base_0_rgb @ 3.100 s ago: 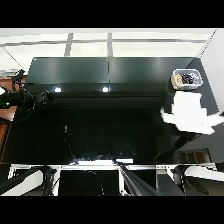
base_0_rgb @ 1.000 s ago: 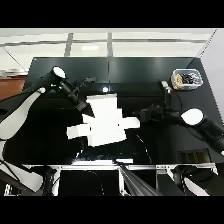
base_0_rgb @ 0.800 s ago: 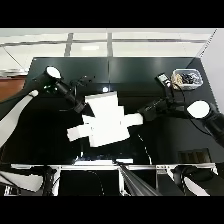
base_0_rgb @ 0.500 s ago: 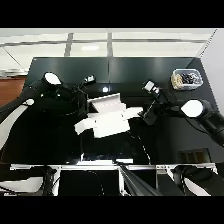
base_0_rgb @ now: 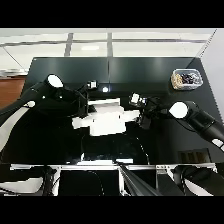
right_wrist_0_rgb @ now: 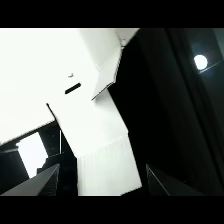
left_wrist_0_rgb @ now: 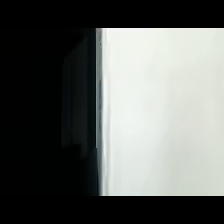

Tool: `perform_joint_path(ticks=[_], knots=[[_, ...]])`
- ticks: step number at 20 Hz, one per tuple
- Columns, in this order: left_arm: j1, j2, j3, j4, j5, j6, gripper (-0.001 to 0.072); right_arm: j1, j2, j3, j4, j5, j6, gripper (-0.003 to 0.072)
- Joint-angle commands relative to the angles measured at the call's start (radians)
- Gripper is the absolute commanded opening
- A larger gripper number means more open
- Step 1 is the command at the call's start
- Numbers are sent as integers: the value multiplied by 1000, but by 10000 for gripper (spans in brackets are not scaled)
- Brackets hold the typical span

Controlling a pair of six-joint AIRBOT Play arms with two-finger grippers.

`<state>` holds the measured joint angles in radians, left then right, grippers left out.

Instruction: Fold the box and place the chain.

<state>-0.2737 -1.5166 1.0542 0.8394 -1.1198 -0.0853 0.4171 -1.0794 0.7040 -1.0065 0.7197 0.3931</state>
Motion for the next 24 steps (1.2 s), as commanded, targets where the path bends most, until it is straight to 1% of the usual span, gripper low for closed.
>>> perform_joint_path(ticks=[1, 4, 6, 9, 10, 11, 13, 16, 19, 21, 22, 24], knots=[[-7, -18, 0, 15, 24, 12, 23, 5, -10, -2, 3, 72, -49, 598], [-25, -50, 0, 16, 19, 11, 23, 5, -28, -4, 13, 88, -71, 598], [-40, -59, 0, 16, 20, 12, 23, 17, -49, -12, 44, 89, -133, 598], [-47, -59, 0, 16, 20, 12, 23, 81, -97, -13, 59, 69, -169, 600], [-46, -60, 0, 17, 21, 12, 23, 100, -114, -13, 74, 55, -168, 703], [-46, -59, 0, 17, 21, 12, 23, 114, -127, -13, 90, 36, -169, 714], [-46, -59, 0, 17, 19, 11, 23, 143, -135, -13, 91, 14, -177, 713], [-46, -59, 0, 16, 19, 11, 23, 182, -148, -13, 97, 34, -208, 713], [-46, -59, 0, 16, 18, 11, 23, 211, -181, -13, 133, -59, -208, 712], [-46, -59, 0, 16, 11, 11, 23, 225, -179, -10, 140, -134, -208, 711], [-46, -59, 0, 16, 10, 11, 23, 224, -176, -2, 134, -148, -208, 710], [-46, -59, 0, 16, 10, 11, 23, 205, -164, 26, 116, -138, -207, 704]])
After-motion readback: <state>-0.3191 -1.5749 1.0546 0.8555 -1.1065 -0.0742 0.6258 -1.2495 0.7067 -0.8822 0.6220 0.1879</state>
